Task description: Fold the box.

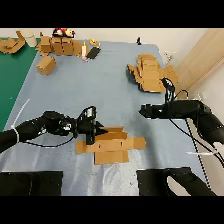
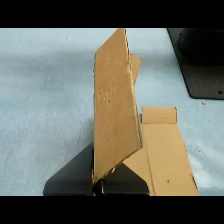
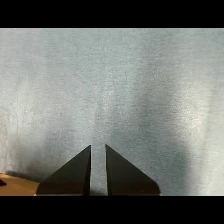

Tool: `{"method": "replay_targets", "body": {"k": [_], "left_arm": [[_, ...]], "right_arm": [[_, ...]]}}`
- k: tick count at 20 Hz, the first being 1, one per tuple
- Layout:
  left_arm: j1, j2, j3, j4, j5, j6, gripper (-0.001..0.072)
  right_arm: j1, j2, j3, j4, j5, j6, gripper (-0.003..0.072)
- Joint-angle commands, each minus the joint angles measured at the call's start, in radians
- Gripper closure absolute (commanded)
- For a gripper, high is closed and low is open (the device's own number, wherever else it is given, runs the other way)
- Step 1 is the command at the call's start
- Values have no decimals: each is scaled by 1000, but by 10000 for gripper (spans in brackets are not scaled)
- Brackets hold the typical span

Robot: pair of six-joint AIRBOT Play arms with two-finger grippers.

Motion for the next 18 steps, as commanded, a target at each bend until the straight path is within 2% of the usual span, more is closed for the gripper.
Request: {"method": "replay_targets", "body": {"k": [1,9,18], "left_arm": [[0,-21,1,42,1,2,697],[0,-25,1,78,-8,-36,697],[0,-19,1,190,-60,-194,697]], "right_arm": [[0,0,1,0,0,0,548],[0,0,1,0,0,-9,548],[0,0,1,0,0,-9,548]]}}
